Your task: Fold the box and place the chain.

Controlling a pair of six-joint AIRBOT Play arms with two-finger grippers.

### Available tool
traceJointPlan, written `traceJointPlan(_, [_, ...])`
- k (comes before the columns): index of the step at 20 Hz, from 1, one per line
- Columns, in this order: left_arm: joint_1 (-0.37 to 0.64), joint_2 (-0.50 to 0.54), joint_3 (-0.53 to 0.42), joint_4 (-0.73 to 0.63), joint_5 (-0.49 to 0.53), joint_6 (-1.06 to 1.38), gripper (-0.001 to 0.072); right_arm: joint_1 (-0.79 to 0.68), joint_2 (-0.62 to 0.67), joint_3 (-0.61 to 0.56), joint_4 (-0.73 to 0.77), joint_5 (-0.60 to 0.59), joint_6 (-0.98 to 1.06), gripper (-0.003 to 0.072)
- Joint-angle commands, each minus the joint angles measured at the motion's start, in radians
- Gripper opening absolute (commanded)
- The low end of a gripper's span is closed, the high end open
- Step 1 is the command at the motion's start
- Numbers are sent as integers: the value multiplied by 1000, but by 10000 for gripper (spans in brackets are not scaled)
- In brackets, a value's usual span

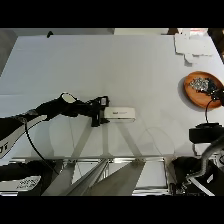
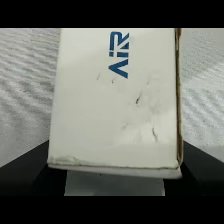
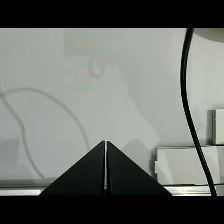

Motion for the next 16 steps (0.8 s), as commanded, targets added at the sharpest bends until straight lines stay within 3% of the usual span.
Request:
traceJointPlan(1, [0,1,0,-16,-13,0,277,0,0,0,13,5,9,9])
traceJointPlan(3, [0,1,0,-17,-8,0,271,0,0,0,13,5,9,9])
traceJointPlan(4, [0,2,0,-17,-4,0,181,0,0,0,13,5,9,9])
traceJointPlan(5, [0,5,0,-13,-7,0,6,0,1,0,13,5,9,9])
traceJointPlan(11, [1,153,0,17,6,-6,7,0,1,0,13,5,9,9])
traceJointPlan(16, [0,381,0,166,129,-132,7,0,1,0,13,5,9,9])
